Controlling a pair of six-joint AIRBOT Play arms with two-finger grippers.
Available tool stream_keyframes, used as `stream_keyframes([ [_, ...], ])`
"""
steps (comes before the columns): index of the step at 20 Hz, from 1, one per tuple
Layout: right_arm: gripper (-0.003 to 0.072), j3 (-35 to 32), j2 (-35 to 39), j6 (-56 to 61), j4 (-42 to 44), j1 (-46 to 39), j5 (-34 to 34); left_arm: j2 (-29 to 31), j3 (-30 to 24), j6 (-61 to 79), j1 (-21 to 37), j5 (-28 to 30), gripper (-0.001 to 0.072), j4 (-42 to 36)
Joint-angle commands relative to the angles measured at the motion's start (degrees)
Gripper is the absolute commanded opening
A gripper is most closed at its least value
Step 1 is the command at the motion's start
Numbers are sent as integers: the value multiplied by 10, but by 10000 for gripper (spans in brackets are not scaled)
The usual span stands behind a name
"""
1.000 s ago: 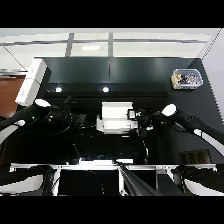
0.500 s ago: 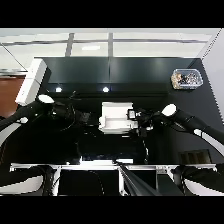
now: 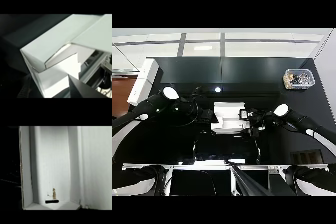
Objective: Fold the box and place the chain.
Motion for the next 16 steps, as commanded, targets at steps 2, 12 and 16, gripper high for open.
stream_keyframes([
  [2, 480, 0, 0, 0, 0, 0, -4, 0, 29, -109, -42, 38, 488, 67],
  [12, 479, 0, 0, 0, 0, 0, -5, 0, 48, -279, -110, 83, 488, 183],
  [16, 479, 0, 0, 0, 0, 0, -4, 0, 48, -336, -133, 85, 488, 238],
])
